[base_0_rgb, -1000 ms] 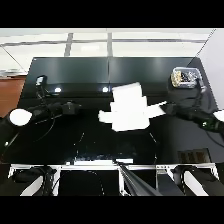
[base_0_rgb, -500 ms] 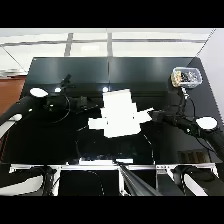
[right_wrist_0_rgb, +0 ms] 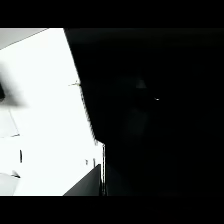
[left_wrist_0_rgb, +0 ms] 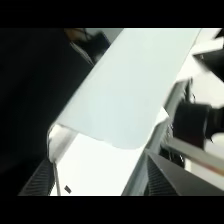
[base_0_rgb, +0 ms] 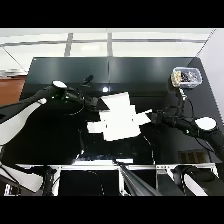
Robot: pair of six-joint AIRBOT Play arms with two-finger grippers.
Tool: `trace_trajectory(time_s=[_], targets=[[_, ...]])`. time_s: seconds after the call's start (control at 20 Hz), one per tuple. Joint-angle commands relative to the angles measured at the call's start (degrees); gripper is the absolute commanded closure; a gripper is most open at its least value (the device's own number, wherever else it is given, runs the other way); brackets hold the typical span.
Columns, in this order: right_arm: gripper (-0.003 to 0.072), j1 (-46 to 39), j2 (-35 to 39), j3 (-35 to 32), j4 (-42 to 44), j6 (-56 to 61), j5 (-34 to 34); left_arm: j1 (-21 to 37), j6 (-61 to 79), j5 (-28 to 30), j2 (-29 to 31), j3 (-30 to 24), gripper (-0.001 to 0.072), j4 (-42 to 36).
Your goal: Fold the box and place the chain.
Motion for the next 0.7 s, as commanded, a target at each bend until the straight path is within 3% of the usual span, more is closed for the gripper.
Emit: trace_trajectory(time_s=[0.0,0.1,0.2,0.25,0.3,0.35,0.45,0.5,0.6,0.65], targets=[[0.0669,0.1,0.0,0.0,0.0,0.0,0.2,-0.6,2.9,-10.0,-5.1,5.2,0.0114,0.0],[0.0669,0.1,0.0,0.0,0.0,0.0,0.3,-1.2,3.1,-10.9,-5.4,6.4,0.0117,4.5],[0.0669,0.1,0.0,0.0,0.0,0.0,0.3,-2.4,4.3,-12.0,-5.4,7.5,0.0244,8.8],[0.0669,0.1,0.0,0.0,0.0,0.0,0.2,-2.8,6.4,-12.3,-5.4,7.6,0.0266,8.5],[0.0669,0.1,0.0,0.0,0.0,-0.1,0.2,-3.2,6.8,-12.2,-5.5,7.6,0.0335,8.1],[0.0669,0.1,0.0,0.0,-0.2,-0.1,0.0,-3.3,7.0,-12.1,-5.5,7.6,0.0345,8.0],[0.0668,0.1,0.0,0.0,-0.2,-0.2,0.1,-3.4,8.3,-12.2,-5.5,7.6,0.0674,7.8],[0.064,0.1,0.0,0.0,-0.3,-0.2,0.1,-3.4,8.7,-12.2,-5.5,7.6,0.0679,7.9],[-0.0027,-0.2,0.1,1.3,-4.6,-0.2,1.9,-3.3,8.7,-12.3,-5.5,7.9,0.0681,7.9],[-0.0025,-0.5,0.1,3.5,-9.6,-0.2,5.7,-3.3,8.6,-12.3,-5.3,8.2,0.0682,7.9]])
